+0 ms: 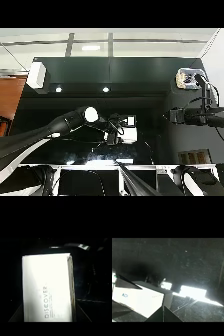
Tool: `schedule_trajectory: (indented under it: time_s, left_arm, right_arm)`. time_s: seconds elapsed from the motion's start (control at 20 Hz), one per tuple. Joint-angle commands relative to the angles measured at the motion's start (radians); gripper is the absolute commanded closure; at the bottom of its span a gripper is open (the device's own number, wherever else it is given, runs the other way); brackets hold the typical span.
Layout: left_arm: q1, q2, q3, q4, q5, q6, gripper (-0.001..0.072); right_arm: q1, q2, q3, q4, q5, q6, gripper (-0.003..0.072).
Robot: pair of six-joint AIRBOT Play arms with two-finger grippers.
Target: Fold the box and place the chain.
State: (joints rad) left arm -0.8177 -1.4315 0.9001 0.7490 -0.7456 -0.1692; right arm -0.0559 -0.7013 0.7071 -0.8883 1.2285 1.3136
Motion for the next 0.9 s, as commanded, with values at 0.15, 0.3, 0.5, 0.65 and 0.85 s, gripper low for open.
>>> schedule_trajectory:
  time_s: [0.15,0.3,0.5,0.65,0.85]
  left_arm:
    - [-0.037,-0.021,0.000,0.031,0.106,-0.071,0.0003]
    - [-0.037,-0.021,0.001,0.032,0.105,-0.071,0.0031]
    - [-0.033,-0.008,0.001,0.039,0.108,-0.100,0.0422]
    - [0.014,0.060,0.001,0.137,0.097,-0.299,0.0425]
    - [0.206,0.166,0.000,0.410,-0.060,-0.672,0.0426]
  right_arm:
    - [0.000,0.001,0.001,0.000,-0.002,0.000,0.0672]
    - [0.000,0.001,0.001,0.000,0.000,0.006,0.0672]
    - [0.000,0.001,0.001,-0.003,-0.001,0.013,0.0672]
    - [0.000,0.001,0.001,-0.003,0.000,0.014,0.0672]
    - [0.000,0.001,0.001,-0.003,0.000,0.014,0.0672]
